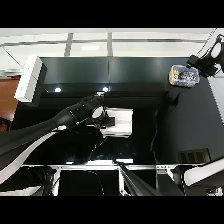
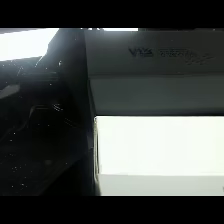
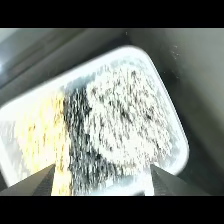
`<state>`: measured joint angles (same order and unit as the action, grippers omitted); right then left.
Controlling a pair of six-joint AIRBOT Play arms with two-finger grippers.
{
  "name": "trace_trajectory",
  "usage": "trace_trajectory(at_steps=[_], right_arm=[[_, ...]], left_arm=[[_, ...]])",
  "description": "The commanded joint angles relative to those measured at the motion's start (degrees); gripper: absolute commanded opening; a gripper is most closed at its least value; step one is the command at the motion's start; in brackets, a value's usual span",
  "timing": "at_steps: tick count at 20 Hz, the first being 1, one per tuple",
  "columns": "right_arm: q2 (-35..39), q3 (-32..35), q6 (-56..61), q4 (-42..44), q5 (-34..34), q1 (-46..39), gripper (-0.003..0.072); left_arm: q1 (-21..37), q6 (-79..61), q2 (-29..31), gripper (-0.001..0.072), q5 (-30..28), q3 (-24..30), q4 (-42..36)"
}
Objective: Fold the box and place the chain.
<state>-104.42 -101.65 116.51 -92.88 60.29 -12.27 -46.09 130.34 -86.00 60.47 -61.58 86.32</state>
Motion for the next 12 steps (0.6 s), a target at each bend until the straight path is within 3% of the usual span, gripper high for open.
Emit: trace_trajectory(at_steps=[1,10,12], right_arm=[[-13.7,-17.1,6.6,1.5,11.9,-1.6,0.0592],[-18.3,-17.5,3.4,2.6,8.5,-3.3,0.059],[-18.5,-17.5,0.7,4.6,7.6,-3.2,0.0303]], left_arm=[[0.0,0.0,0.0,0.0026,0.0,0.0,0.0],[0.0,0.0,0.0,0.0026,0.0,0.0,0.0],[0.0,0.0,0.0,0.0026,0.0,0.0,0.0]])
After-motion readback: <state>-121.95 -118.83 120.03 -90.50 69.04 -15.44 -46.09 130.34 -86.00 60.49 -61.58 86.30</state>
